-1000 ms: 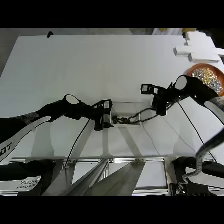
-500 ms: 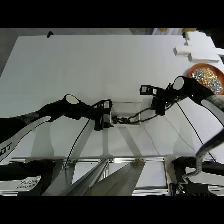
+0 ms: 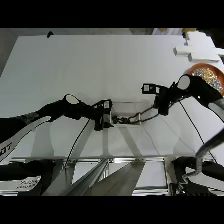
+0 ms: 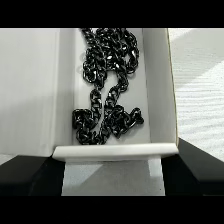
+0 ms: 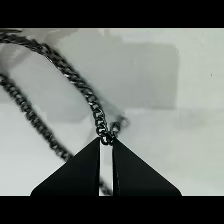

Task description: Fold the box and place the chain.

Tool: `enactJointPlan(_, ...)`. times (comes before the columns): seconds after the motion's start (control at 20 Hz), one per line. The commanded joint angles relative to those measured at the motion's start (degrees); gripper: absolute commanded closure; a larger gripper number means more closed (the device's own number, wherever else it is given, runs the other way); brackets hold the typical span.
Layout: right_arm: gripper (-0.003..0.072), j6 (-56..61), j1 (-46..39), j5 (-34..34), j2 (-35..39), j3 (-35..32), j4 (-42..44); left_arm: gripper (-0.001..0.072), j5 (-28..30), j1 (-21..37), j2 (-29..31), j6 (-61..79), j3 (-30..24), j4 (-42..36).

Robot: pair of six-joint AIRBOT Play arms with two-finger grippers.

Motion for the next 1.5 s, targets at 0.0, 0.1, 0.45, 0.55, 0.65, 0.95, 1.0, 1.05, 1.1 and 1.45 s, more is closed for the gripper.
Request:
enactJointPlan(0.0, 0.0676, 4.59, 0.04, 3.76, 6.97, 0.07, 0.55, 0.0506, 0.02, 0.0, 0.0, 0.02, -0.02, 0.0)
enactJointPlan(0.1, 0.0676, 6.01, 0.04, 7.61, 11.17, 0.04, 3.8, 0.0506, 0.02, 0.0, 0.0, 0.02, -0.02, 0.0)
enactJointPlan(0.45, 0.0676, 5.66, 5.86, 11.06, 19.82, -0.11, 24.52, 0.0506, 0.0, 0.0, 0.0, 0.02, -0.02, 0.0)
enactJointPlan(0.55, 0.0675, 5.66, 11.15, 6.08, 19.61, -0.55, 25.38, 0.0506, 0.02, 0.0, 0.0, 0.02, -0.02, -0.02)
enactJointPlan(0.65, 0.0675, 5.64, 15.87, -0.66, 19.23, -1.31, 25.38, 0.0506, 0.02, 0.0, 0.0, 0.02, -0.02, 0.0)
enactJointPlan(0.95, 0.0674, 5.7, 20.98, -6.58, 13.18, -1.75, 25.24, 0.0506, 0.0, 0.0, 0.0, 0.02, -0.02, 0.0)
enactJointPlan(1.0, 0.0668, 5.7, 20.98, -6.51, 12.04, -1.75, 24.98, 0.0506, 0.0, 0.0, 0.0, 0.02, -0.02, -0.02)
enactJointPlan(1.05, 0.058, 5.7, 20.98, -6.78, 11.28, -1.75, 24.0, 0.0506, 0.0, 0.0, 0.0, 0.02, -0.02, 0.0)
enactJointPlan(1.1, 0.0474, 5.68, 20.98, -7.23, 11.15, -1.75, 22.6, 0.0506, 0.02, 0.0, 0.0, 0.02, -0.02, 0.0)
enactJointPlan(1.45, 0.0511, 5.42, 10.51, -0.35, 17.31, -1.7, 14.56, 0.0506, 0.02, 0.0, 0.0, 0.02, -0.02, -0.02)
